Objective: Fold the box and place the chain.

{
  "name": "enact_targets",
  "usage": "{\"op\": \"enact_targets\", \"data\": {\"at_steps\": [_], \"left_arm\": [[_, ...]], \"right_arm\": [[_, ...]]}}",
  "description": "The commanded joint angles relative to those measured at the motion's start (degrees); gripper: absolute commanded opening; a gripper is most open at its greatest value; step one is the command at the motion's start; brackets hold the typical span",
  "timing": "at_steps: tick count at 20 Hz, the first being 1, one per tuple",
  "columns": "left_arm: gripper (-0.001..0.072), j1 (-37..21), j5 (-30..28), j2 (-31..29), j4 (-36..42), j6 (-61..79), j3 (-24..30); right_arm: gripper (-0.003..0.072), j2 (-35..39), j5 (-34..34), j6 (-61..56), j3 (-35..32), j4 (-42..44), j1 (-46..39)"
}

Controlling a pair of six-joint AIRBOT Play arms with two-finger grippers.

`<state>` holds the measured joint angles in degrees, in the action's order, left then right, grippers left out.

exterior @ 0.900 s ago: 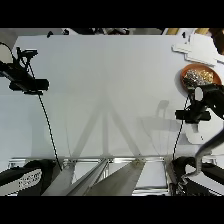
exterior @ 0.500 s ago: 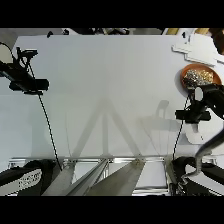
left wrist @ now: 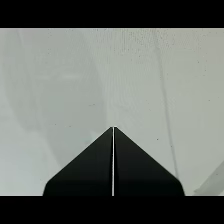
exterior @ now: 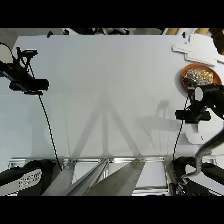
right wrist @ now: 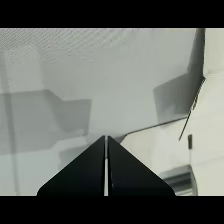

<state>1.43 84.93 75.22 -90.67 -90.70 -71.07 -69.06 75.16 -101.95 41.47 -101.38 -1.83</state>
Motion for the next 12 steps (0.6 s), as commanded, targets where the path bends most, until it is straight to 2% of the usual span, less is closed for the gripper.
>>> {"op": "enact_targets", "data": {"at_steps": [1, 3, 6, 7, 9, 12], "left_arm": [[0.0009, 0.0, 0.0, 0.0, 0.0, 0.0, 0.0], [0.0009, 0.0, 0.0, 0.0, 0.0, 0.0, 0.0], [0.0009, 0.0, 0.0, 0.0, 0.0, 0.0, 0.0], [0.0009, 0.0, 0.0, 0.0, 0.0, 0.0, 0.0], [0.0009, 0.0, 0.0, 0.0, 0.0, 0.0, 0.0], [0.0009, 0.0, 0.0, 0.0, 0.0, 0.0, 0.0]], "right_arm": [[0.0018, 0.0, -5.5, 0.0, 0.0, 0.1, 0.0], [0.0018, -0.1, -9.4, 0.6, 0.6, -0.2, 0.0], [0.0019, 0.0, -2.3, 11.2, 7.1, -3.2, 0.0], [0.0019, 0.0, -3.4, 14.6, 8.9, -7.5, -0.5], [0.0019, -0.1, -6.2, 15.6, 10.0, -15.0, -3.7], [0.0019, -0.1, -8.9, 17.0, 10.0, -19.3, -12.5]]}}
